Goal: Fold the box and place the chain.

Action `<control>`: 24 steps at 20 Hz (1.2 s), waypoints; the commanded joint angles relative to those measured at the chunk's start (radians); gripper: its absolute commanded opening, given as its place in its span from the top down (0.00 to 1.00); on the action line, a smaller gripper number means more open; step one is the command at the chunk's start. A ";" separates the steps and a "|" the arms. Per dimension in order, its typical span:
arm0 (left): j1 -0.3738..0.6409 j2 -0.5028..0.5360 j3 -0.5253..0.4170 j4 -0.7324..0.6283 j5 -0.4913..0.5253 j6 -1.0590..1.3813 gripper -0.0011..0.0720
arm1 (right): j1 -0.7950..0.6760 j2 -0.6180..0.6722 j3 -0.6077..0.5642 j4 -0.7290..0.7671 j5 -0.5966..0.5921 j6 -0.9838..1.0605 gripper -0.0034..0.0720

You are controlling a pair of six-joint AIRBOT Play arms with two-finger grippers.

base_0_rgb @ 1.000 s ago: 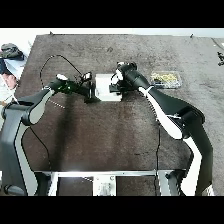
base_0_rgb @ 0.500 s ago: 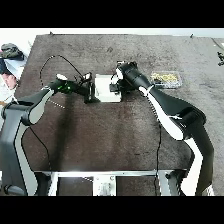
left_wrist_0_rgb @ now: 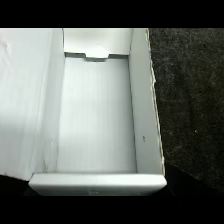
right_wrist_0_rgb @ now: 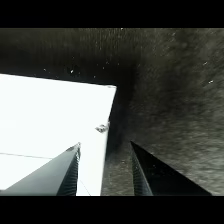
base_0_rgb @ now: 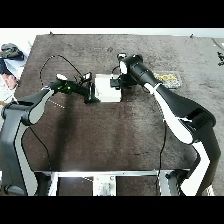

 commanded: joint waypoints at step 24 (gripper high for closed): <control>0.000 0.000 0.000 0.000 0.001 0.001 0.51 | -0.588 -0.059 -0.001 0.286 -0.109 -0.468 0.59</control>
